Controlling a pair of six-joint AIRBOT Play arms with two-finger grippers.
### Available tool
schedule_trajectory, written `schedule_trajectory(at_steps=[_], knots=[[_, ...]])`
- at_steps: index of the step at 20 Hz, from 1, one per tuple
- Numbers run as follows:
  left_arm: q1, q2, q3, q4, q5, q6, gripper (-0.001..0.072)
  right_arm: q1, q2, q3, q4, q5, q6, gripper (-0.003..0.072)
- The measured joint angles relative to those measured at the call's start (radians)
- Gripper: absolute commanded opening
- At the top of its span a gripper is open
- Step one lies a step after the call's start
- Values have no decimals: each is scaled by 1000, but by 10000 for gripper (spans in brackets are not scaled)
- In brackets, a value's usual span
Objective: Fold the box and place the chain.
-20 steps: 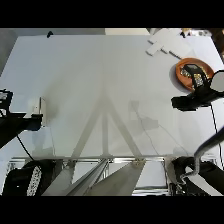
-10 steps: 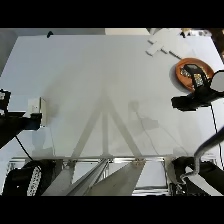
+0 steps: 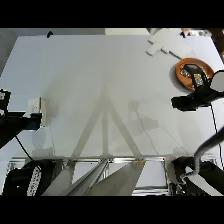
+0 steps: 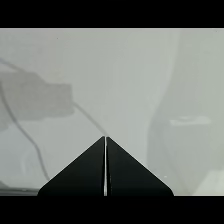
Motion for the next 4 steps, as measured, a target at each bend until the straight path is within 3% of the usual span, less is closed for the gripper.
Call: schedule_trajectory(at_steps=[4], knots=[[0,0,0,0,-10,0,695,0,0,0,0,0,0,19]])
